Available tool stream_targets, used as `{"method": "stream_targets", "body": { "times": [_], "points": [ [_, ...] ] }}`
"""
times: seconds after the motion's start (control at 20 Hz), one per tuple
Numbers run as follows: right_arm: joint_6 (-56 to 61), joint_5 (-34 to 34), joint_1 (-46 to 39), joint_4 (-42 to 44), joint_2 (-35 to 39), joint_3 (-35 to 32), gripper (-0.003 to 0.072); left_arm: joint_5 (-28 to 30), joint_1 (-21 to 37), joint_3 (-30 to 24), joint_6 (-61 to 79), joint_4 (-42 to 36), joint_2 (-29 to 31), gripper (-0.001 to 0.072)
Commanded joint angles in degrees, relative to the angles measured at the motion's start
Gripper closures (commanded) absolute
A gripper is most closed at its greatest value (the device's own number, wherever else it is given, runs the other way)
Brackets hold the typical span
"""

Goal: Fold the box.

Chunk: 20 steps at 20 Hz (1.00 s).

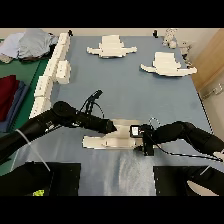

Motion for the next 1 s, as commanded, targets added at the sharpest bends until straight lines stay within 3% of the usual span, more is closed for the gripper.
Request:
{"method": "stream_targets", "body": {
  "times": [0.0, 0.15, 0.5, 0.65, 0.95],
  "points": [
    [0.0, 0.0, -0.02, -0.02, 0.02, 0.07, 0.0204, 3.93, 2.08, 0.57, -5.33, 0.92, -6.51, 0.0698],
    [0.0, 0.02, -0.02, -0.02, 0.02, 0.07, 0.0204, 3.67, 2.78, 0.57, -11.89, 7.34, -9.05, 0.0698],
    [0.0, 0.0, -0.02, -0.02, 0.02, 0.07, 0.0203, 1.38, 2.8, 2.12, -6.8, 7.37, -9.05, 0.0698],
    [0.0, 0.0, -0.02, -0.02, 0.02, 0.07, 0.0203, 1.03, 2.78, 3.5, -2.78, 10.01, -1.05, 0.0699],
    [0.0, 0.0, -0.02, -0.02, 0.02, 0.07, 0.0203, -6.49, 0.22, 0.31, -2.56, 28.5, 23.08, 0.0699]
  ]
}}
